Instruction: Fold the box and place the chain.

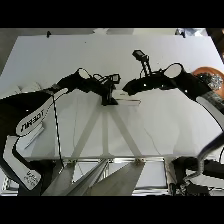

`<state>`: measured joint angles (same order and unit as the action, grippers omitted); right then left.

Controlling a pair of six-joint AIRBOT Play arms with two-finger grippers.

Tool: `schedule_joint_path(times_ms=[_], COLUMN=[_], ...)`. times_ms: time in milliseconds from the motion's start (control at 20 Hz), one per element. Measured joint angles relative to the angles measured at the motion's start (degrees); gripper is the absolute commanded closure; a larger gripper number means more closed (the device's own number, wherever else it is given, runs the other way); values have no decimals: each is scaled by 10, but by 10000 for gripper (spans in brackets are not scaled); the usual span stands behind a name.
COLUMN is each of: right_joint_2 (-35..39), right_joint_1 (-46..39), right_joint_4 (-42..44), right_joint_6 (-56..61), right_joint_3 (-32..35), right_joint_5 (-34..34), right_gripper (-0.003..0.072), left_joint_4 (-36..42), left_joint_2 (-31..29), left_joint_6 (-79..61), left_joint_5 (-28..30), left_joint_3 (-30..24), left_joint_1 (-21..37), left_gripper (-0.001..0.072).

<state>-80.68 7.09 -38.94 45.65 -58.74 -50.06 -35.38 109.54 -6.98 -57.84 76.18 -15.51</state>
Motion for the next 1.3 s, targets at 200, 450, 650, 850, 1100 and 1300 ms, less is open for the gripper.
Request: schedule_joint_path(times_ms=[200, 450, 650, 850, 1100, 1300], right_joint_2=[4, -1, -12, -15, -1, 40], right_joint_1=[-33, -49, -50, -51, -47, -42], right_joint_4=[34, 49, 42, 39, 49, 70], right_joint_6=[-26, -38, -40, -41, -48, -54], right_joint_3=[58, 108, 119, 122, 124, 117], right_joint_5=[19, 55, 61, 61, 66, 58], right_gripper=[679, 680, 680, 679, 679, 678], left_joint_4=[0, 0, -1, -1, -1, 0], left_joint_2=[0, 0, 0, 0, 0, 0], left_joint_6=[0, -1, -1, -1, -1, 0], left_joint_5=[0, 0, 0, 0, 0, 0], left_joint_3=[0, 0, 0, 0, 0, 0], left_joint_1=[0, 0, 0, 0, 0, 0], left_gripper=[291, 291, 291, 291, 291, 291])
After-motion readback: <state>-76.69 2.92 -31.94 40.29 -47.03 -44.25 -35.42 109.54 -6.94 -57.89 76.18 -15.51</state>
